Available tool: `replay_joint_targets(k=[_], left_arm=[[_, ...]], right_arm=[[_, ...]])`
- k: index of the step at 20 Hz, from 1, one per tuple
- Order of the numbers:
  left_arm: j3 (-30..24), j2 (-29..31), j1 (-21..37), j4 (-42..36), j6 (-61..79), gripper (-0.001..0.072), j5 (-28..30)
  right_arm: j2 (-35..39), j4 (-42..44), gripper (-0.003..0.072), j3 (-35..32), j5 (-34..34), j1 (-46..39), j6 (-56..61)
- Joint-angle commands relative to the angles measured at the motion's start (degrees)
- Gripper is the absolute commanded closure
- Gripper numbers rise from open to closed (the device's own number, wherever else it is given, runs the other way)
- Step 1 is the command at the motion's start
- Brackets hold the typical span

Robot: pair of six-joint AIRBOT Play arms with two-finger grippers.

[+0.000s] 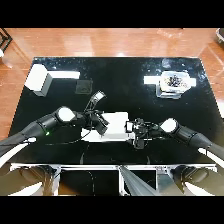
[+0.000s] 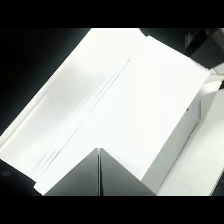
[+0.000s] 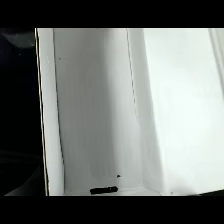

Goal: Fold the box and place the chain.

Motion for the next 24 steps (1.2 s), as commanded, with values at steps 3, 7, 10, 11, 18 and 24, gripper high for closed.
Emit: replay_joint_targets(k=[3, 7, 10, 11, 18, 24], left_arm=[[1.66, 2.84, 2.54, 5.38, -0.02, 0.0695, -2.45], [1.66, 10.27, 7.87, 9.75, -0.04, 0.0695, -12.35], [1.66, 15.61, 12.44, 14.58, -0.04, 0.0695, -21.73], [1.66, 16.76, 13.92, 15.8, -0.04, 0.0694, -25.2], [-1.55, 16.87, 13.53, 21.4, 3.56, 0.0077, -28.02], [-7.91, 16.31, 7.91, 22.08, 20.06, 0.0083, -9.7]], right_arm=[[-0.04, 0.0, 0.033, 0.0, -0.02, 0.04, -0.07], [-0.04, 0.02, 0.0329, -0.02, -0.02, 0.04, -0.07], [-0.04, 0.02, 0.0329, 0.0, -0.04, 0.04, -0.07], [-0.04, 0.02, 0.0329, 0.0, -0.04, 0.04, -0.07], [-0.04, 0.02, 0.033, 0.0, -0.04, 0.04, -0.04], [-0.04, 0.02, 0.033, 0.0, -0.04, 0.04, -0.04]])
